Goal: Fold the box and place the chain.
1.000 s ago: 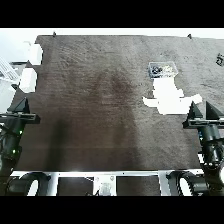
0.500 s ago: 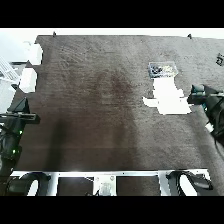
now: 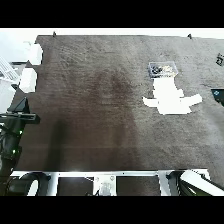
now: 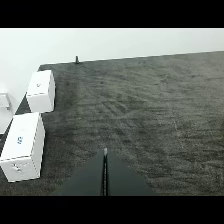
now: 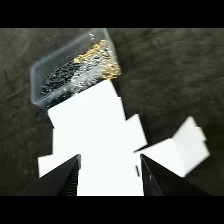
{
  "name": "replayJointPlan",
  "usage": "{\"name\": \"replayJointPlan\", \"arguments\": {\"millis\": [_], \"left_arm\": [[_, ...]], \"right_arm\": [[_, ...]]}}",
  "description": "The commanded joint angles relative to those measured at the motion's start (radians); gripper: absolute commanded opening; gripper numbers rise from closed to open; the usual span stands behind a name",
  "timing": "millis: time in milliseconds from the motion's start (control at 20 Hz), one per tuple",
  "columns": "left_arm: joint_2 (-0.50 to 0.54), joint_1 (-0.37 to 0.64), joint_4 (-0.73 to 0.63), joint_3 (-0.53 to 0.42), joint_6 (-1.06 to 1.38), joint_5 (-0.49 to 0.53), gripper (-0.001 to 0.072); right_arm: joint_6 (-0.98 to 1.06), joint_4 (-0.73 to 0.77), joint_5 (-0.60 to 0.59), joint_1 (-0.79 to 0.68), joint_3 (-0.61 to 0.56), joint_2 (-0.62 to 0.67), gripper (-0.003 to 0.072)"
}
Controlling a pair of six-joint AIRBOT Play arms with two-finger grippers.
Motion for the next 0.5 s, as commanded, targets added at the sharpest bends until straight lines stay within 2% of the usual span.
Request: {"name": "replayJointPlan", "arguments": {"millis": [0,200,350,400,450], "left_arm": [[0.001,0.000,0.000,0.000,0.000,0.000,0.0024],[0.001,0.000,0.000,0.000,0.000,0.001,0.0024],[0.001,0.000,0.000,0.000,0.000,0.000,0.0024],[0.001,0.000,0.000,0.000,0.000,0.001,0.0024],[0.001,0.000,0.000,0.000,0.000,0.000,0.0024]], "right_arm": [[0.117,-0.204,0.210,-0.062,0.240,-0.204,0.0434],[0.183,-0.363,0.429,-0.056,0.617,-0.490,0.0433],[0.254,-0.467,0.636,-0.036,0.968,-0.727,0.0434],[0.260,-0.470,0.677,-0.024,1.057,-0.794,0.0434],[0.258,-0.464,0.665,-0.011,1.083,-0.829,0.0434]]}}
